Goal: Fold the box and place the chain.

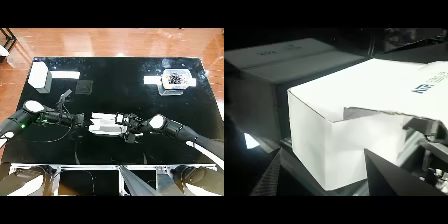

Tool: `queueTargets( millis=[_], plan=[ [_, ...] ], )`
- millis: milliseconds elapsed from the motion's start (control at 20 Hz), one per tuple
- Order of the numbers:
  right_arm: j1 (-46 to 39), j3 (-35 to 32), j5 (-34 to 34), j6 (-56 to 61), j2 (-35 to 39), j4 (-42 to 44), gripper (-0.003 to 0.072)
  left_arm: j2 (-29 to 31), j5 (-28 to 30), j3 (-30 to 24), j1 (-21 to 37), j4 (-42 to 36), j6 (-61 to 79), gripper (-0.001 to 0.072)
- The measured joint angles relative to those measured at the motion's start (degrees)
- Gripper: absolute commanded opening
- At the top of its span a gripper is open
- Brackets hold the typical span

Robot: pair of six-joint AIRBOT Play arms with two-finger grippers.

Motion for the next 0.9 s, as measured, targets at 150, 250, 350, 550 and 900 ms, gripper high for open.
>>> queueTargets(
  millis=[150,250,350,550,900],
  plan=[
    [0.0,0.0,0.0,0.0,0.0,0.0,0.0407,2.9,4.8,0.0,-4.8,4.1,-5.6,0.0619],
    [0.0,0.0,0.0,0.0,0.0,0.0,0.0406,4.4,7.8,0.0,-7.8,7.7,-10.3,0.0619],
    [0.0,0.0,0.0,0.0,0.0,0.0,0.0407,5.3,10.4,0.0,-10.6,11.3,-14.5,0.0619],
    [0.0,0.0,0.0,0.0,0.0,0.0,0.0407,5.9,14.9,0.0,-15.0,15.2,-20.2,0.0619],
    [0.0,0.0,0.0,0.0,0.0,0.0,0.0406,5.9,18.0,0.0,-17.4,17.0,-23.5,0.0619]
  ],
)
